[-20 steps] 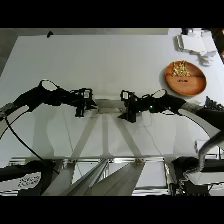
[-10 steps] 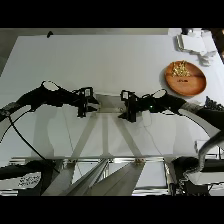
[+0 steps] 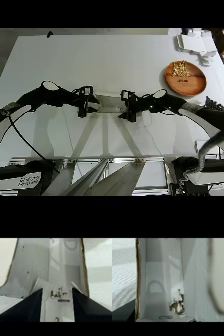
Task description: Fold the box and place the chain.
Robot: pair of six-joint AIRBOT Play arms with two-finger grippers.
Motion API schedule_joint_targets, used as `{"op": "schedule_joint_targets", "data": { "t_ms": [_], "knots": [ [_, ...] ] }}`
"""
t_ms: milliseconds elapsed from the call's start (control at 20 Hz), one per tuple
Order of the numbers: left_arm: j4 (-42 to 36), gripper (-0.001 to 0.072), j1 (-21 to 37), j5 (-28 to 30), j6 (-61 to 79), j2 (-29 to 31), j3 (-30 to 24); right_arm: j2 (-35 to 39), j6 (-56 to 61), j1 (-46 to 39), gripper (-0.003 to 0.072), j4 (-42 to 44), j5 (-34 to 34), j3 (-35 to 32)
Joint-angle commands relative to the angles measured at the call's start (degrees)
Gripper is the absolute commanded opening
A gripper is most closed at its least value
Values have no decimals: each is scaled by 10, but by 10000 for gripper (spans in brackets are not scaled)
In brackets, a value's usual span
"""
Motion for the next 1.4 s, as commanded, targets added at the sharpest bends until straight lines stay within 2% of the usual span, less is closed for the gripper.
{"op": "schedule_joint_targets", "data": {
  "t_ms": [0, 100, 200, 400, 650, 800, 850, 900, 1000, 1100, 1200, 1350],
  "knots": [
    [-2, 415, 0, -1, -30, 0, 0, 0, 0, 0, 393, 0, 0, 0],
    [0, 243, 3, -2, -49, 1, 0, 0, 0, 0, 393, 0, 0, 0],
    [5, 165, 8, -4, -72, 10, 0, 0, 0, 0, 393, 0, 0, 0],
    [23, 150, 35, -22, -99, 81, 0, 0, 0, 0, 393, 0, 0, 0],
    [30, 139, 146, -73, -151, 200, 0, 0, 0, 0, 393, 0, 0, 0],
    [83, 135, 215, -71, -254, 240, 0, 0, 0, 0, 393, 0, 0, 0],
    [125, 89, 221, -63, -303, 242, 0, 0, 0, 0, 393, 0, 0, 0],
    [182, 8, 216, -45, -368, 240, -1, 0, 0, 0, 393, 0, 0, 0],
    [276, 9, 189, -13, -508, 232, -6, 0, 0, 0, 393, 0, 0, 0],
    [350, 9, 145, -17, -611, 212, -7, 0, 0, 0, 393, 0, 0, 0],
    [362, 7, 106, -50, -653, 177, -7, 0, 0, 0, 393, 0, 0, 0],
    [324, 7, 75, -79, -708, 114, -7, 0, 0, 0, 393, 0, 0, 0]
  ]
}}
